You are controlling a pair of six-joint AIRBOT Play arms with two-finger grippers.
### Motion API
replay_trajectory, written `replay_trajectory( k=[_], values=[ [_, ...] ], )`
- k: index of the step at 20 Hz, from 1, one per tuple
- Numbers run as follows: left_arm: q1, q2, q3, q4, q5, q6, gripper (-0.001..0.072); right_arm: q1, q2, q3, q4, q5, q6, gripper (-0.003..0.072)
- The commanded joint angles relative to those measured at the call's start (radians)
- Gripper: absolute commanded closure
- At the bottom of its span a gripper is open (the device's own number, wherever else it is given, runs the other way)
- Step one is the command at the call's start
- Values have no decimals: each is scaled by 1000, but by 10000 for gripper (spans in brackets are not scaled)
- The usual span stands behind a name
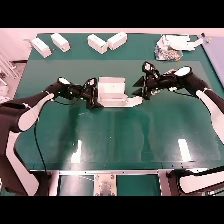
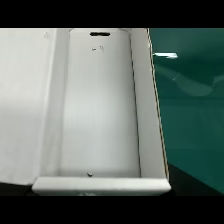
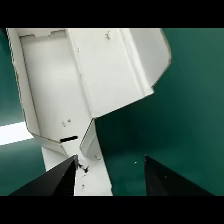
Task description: Fold the box and place the chain.
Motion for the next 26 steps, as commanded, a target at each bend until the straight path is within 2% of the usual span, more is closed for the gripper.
replay_trajectory(
  k=[1, 3, 4, 5, 9, 15, 21, 23, 25, 26],
  values=[
    [1, 0, 0, 0, 0, 0, 234, -5, 12, -60, -16, 11, -6, 194],
    [1, 0, 0, 0, 0, 0, 234, 0, 11, -79, -16, 11, -25, 197],
    [1, 0, 0, 0, 0, 0, 234, 5, 11, -88, -14, 11, -55, 268],
    [1, 0, 0, 0, 0, 0, 234, 14, 10, -93, -12, 11, -78, 309],
    [1, 0, 0, 0, 0, 0, 234, 59, -7, -93, -12, -11, -85, 307],
    [1, 0, 0, 0, 0, 0, 234, 89, -40, -93, -12, -105, -85, 307],
    [1, 0, 0, 0, 0, 0, 234, 86, -38, -92, -8, -97, -84, 306],
    [1, 0, 0, 0, 0, 0, 234, 80, -26, -92, -8, -42, -84, 285],
    [1, 0, 0, 0, 0, 0, 234, 69, -10, -92, -12, -21, -84, 198],
    [1, 0, 0, 0, 0, 0, 234, 63, -5, -91, -14, -22, -85, 183]
  ],
)
